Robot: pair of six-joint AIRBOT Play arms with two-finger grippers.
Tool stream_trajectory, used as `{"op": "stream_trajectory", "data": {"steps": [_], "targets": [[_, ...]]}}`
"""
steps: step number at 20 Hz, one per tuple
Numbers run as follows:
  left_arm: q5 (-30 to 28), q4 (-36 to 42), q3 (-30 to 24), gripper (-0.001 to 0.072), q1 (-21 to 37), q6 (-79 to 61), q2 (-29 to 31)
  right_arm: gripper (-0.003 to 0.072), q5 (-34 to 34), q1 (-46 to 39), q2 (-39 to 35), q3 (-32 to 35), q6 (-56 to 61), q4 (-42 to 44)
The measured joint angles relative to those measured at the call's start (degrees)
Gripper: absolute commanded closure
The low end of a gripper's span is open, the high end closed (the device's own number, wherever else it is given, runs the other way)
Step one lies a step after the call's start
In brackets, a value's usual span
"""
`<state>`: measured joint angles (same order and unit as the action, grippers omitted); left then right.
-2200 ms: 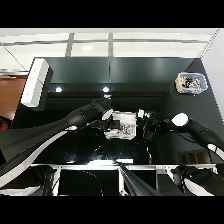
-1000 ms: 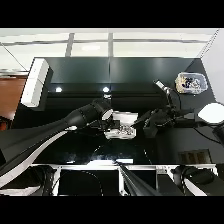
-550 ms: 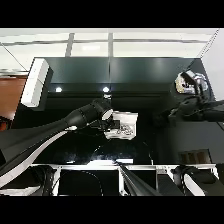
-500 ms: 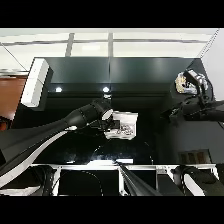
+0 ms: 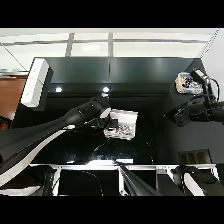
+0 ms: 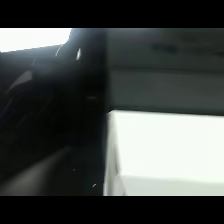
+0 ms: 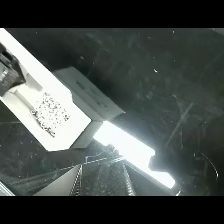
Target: Fold the box and place the chain.
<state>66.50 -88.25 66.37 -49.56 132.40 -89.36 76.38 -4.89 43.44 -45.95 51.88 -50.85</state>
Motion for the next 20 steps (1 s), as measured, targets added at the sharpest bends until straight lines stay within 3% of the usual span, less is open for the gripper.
{"op": "stream_trajectory", "data": {"steps": [4, 8, 10, 13, 15, 17, 20], "targets": [[1.5, -0.5, 0.0, 0.0013, -0.2, -3.5, 4.9, 0.0370, 0.5, -0.1, 0.0, 0.0, 0.0, 0.0], [4.2, -4.7, -2.0, 0.0014, 0.7, -10.7, 14.4, 0.0370, 0.5, -0.2, 0.0, 0.0, 0.7, 0.0], [5.2, -8.2, -5.5, 0.0014, 3.8, -12.3, 19.5, 0.0370, 0.4, -0.2, 0.0, 0.0, 1.0, -0.1], [2.6, -6.1, -14.9, 0.0014, 14.6, -14.1, 26.3, 0.0370, 0.5, -0.2, 0.0, 0.0, 1.4, -0.2], [-4.7, 5.0, -22.1, 0.0014, 23.3, -20.7, 29.3, 0.0370, 0.5, -0.1, 0.0, 0.0, 1.8, -0.2], [-11.3, 21.3, -28.3, 0.0014, 30.4, -35.6, 30.9, 0.0370, 0.5, -0.2, 0.0, 0.0, 2.5, -0.2], [-13.3, 44.1, -34.9, 0.0014, 36.6, -67.1, 31.3, 0.0370, 0.5, -0.1, 0.0, 0.0, 3.3, -0.5]]}}
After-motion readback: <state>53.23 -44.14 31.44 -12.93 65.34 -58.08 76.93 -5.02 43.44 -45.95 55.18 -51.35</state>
